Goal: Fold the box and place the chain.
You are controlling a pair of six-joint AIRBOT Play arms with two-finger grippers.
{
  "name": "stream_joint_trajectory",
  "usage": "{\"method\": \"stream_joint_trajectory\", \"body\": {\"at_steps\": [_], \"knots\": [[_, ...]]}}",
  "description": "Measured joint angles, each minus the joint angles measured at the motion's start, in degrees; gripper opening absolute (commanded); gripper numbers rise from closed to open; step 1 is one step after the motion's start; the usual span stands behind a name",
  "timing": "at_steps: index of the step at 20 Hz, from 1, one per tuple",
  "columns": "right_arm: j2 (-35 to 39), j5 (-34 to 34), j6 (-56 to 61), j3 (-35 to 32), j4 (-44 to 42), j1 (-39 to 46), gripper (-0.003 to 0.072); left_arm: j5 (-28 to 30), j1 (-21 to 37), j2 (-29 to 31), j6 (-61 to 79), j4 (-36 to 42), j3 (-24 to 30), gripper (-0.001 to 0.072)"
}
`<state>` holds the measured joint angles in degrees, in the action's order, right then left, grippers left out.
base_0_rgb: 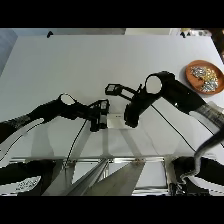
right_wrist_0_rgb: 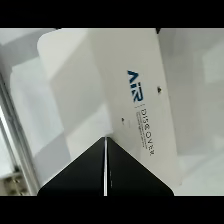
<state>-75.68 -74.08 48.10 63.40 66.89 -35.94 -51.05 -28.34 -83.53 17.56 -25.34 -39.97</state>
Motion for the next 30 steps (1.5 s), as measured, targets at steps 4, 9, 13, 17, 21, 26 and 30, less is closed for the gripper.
{"method": "stream_joint_trajectory", "body": {"at_steps": [4, 9, 13, 17, 21, 26, 30], "knots": [[2.9, 2.7, -2.9, -0.6, 2.2, -1.2, 0.0299, 0.0, 0.0, 0.0, 0.0, 0.0, 0.0, 0.0275], [4.3, 8.8, -6.6, -2.0, 3.1, -1.5, 0.0295, 0.0, 0.0, 0.0, 0.0, 0.0, 0.0, 0.0275], [4.6, 12.0, -7.5, -3.5, 3.3, -1.5, 0.0296, 0.0, 0.0, 0.0, 0.0, 0.0, 0.0, 0.0275], [4.6, 12.7, -7.8, -5.6, 3.2, -1.6, 0.0296, 0.0, 0.0, 0.0, 0.0, 0.0, 0.0, 0.0275], [4.7, 12.6, -7.9, -6.4, 2.9, -1.6, 0.0295, 0.0, 0.0, 0.0, 0.0, 0.0, 0.0, 0.0275], [4.8, 10.9, -8.6, -6.6, 1.6, -2.3, 0.0295, 0.0, 0.0, 0.0, 0.0, 0.0, 0.0, 0.0275], [4.8, 10.6, -10.1, -6.6, 0.9, -2.6, 0.0293, 0.0, 0.0, 0.0, 0.0, 0.0, 0.0, 0.0275]]}}
